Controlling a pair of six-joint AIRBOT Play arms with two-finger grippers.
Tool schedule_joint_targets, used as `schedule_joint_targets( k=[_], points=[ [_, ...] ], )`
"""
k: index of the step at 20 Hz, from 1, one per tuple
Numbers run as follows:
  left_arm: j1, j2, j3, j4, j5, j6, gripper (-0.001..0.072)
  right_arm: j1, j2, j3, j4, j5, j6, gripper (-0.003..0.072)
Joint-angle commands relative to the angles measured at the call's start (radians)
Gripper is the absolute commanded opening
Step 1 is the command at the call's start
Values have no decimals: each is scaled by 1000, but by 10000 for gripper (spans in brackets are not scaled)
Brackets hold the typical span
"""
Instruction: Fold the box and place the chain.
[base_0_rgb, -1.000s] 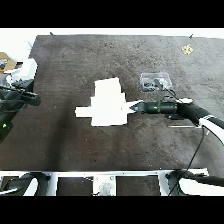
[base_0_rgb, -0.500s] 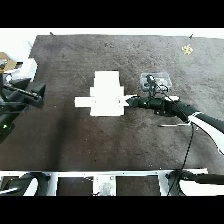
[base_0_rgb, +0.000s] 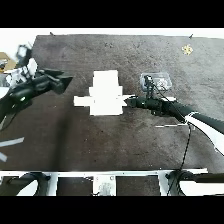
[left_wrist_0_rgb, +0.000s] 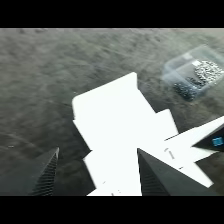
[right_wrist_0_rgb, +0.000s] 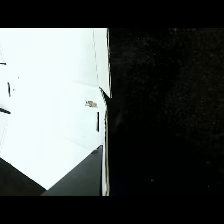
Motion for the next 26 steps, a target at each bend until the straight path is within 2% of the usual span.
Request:
schedule_joint_targets(
  k=[1, 4, 7, 9, 11, 14, 17, 18, 24, 26],
  points=[
    [-42, -261, 208, 118, -103, -219, 534, 1, -2, 1, 9, 8, -21, 0],
    [-42, -471, 425, 232, -246, -335, 533, -1, -2, 1, 5, 9, -73, 0],
    [-33, -689, 709, 383, -457, -509, 534, -2, -2, 1, -5, 8, -73, 0],
    [-27, -840, 909, 411, -607, -560, 535, -2, -2, 1, -20, 8, -74, 0],
    [-27, -943, 1041, 411, -659, -577, 535, -2, -2, 1, -27, 8, -73, 0],
    [-27, -1028, 1123, 401, -717, -580, 535, -3, -3, 1, -34, 8, -72, 0],
    [-28, -1095, 1132, 304, -870, -580, 535, -3, -3, 1, -34, 8, -72, 0],
    [-32, -1111, 1132, 269, -893, -579, 535, -3, -3, 1, -34, 8, -72, 0],
    [-77, -1168, 1132, 256, -869, -580, 532, -3, -3, 1, -34, -11, -72, 0],
    [-76, -1170, 1133, 256, -863, -580, 411, -3, -3, 1, -34, -10, -72, 1]
  ],
)
